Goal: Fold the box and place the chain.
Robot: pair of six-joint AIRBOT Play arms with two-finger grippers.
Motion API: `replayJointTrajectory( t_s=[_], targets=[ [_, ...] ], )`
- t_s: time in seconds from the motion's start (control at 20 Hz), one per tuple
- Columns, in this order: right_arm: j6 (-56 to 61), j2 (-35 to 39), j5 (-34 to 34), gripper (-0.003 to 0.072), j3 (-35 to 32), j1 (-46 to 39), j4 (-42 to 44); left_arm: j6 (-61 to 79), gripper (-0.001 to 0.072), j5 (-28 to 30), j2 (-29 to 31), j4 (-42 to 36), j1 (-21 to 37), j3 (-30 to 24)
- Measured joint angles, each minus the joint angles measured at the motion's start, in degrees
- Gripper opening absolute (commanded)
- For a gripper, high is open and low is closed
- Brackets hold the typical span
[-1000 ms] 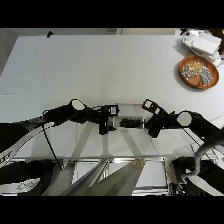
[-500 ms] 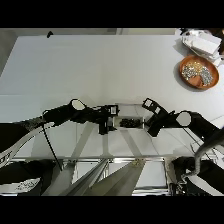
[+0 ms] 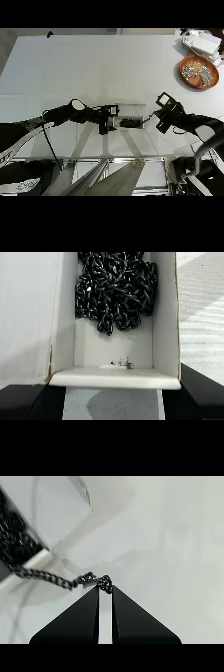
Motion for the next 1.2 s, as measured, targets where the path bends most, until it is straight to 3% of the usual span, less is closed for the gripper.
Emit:
replayJointTrajectory(
  t_s=[0.2, 0.4, 0.6, 0.8, 0.85, 0.95, 1.0, 1.2],
  targets=[
    [0.7, 9.1, -0.8, 0.0013, 0.0, 0.0, 9.7, 0.0, 0.0476, 0.0, 0.0, 0.0, 0.0, 0.0],
    [-1.2, 11.4, -2.0, 0.0013, 0.0, 0.0, 24.4, 0.0, 0.0476, 0.0, 0.0, 0.0, 0.0, 0.0],
    [-4.2, 7.3, -2.2, 0.0012, 0.0, 0.0, 32.3, 0.0, 0.0476, 0.0, 0.0, 0.0, 0.0, 0.0],
    [-6.5, -2.1, -1.1, 0.0017, 0.0, 2.6, 34.6, 0.0, 0.0476, 0.0, 0.0, 0.0, 0.0, 0.0],
    [-6.9, -4.9, -1.1, 0.0053, 0.0, 3.6, 35.0, 0.0, 0.0476, 0.0, 0.0, 0.0, 0.0, 0.0],
    [-7.5, -10.6, -1.6, 0.0228, 0.0, 6.0, 35.5, 0.0, 0.0476, 0.0, 0.0, 0.0, 0.0, 0.0],
    [-7.6, -12.9, -1.9, 0.0273, 0.0, 6.8, 35.5, 0.0, 0.0476, 0.0, 0.0, 0.0, 0.0, 0.0],
    [-7.3, -17.0, -2.6, 0.0295, 0.9, 8.4, 35.9, 0.0, 0.0476, 0.0, 0.0, 0.0, 0.0, 0.0]
  ],
)
